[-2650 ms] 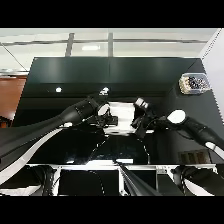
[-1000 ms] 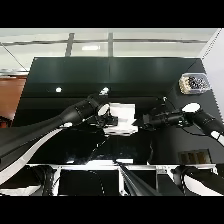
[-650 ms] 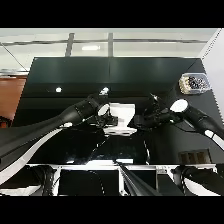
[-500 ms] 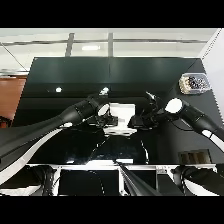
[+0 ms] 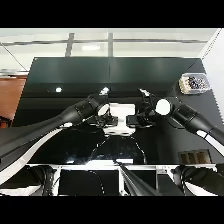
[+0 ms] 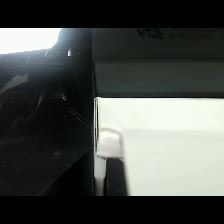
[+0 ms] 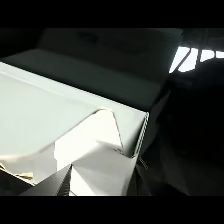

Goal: Fold the box and place the chain.

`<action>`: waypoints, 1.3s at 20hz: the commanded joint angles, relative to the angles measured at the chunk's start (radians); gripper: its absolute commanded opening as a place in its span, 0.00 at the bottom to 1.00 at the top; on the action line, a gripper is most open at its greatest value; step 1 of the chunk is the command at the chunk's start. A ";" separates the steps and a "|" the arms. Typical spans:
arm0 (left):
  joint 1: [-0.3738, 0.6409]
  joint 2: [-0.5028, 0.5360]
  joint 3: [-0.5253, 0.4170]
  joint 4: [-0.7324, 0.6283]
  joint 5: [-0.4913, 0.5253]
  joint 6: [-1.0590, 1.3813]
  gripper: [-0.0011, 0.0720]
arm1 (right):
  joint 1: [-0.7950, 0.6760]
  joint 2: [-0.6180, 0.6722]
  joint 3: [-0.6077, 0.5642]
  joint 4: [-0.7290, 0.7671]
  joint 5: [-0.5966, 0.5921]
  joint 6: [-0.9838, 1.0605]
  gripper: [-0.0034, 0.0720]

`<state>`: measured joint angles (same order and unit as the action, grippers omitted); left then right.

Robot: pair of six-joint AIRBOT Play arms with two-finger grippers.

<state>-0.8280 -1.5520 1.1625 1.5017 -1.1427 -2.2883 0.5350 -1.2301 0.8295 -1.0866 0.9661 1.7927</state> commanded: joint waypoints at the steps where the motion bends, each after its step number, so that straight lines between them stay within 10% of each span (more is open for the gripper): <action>1: 0.001 -0.001 0.001 0.000 0.000 -0.001 0.05 | 0.030 -0.002 0.010 -0.056 0.012 0.075 0.60; 26: 0.001 -0.001 0.001 0.000 -0.013 -0.001 0.05 | 0.176 -0.144 0.163 -0.319 0.140 0.385 0.42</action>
<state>-0.8280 -1.5528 1.1629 1.5017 -1.1519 -2.2890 0.6994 -1.3605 0.9806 -1.3846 1.0843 2.1548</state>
